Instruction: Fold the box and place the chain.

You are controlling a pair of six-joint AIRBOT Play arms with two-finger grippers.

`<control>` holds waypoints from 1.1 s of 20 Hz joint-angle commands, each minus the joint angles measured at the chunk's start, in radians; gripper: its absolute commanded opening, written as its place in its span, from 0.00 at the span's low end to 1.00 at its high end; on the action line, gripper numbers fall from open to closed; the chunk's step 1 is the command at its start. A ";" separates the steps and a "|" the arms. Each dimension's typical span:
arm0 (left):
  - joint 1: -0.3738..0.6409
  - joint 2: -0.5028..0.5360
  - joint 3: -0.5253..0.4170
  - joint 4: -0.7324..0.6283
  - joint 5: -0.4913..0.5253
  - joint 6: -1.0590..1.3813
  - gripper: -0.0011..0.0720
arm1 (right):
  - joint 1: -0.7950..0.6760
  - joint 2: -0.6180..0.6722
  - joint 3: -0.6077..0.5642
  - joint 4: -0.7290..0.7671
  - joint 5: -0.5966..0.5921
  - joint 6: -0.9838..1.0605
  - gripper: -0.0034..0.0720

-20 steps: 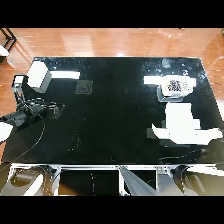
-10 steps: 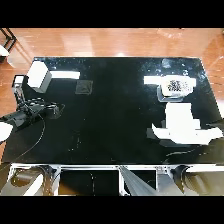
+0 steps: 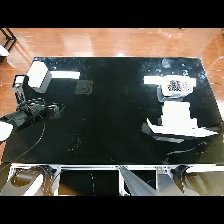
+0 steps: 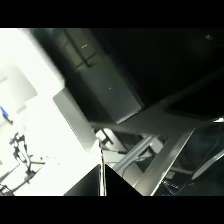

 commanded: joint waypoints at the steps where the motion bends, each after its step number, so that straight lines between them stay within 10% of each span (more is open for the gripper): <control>1: 0.001 -0.001 0.000 0.000 0.000 0.000 0.88 | 0.028 0.016 -0.024 0.008 0.019 -0.037 0.07; 10: 0.000 -0.001 0.000 -0.011 -0.002 0.000 0.88 | 0.224 0.267 -0.192 0.189 -0.082 -0.135 0.07; 22: -0.033 -0.010 -0.002 -0.289 -0.010 0.001 0.88 | 0.918 0.938 -0.683 0.498 -0.710 0.053 0.07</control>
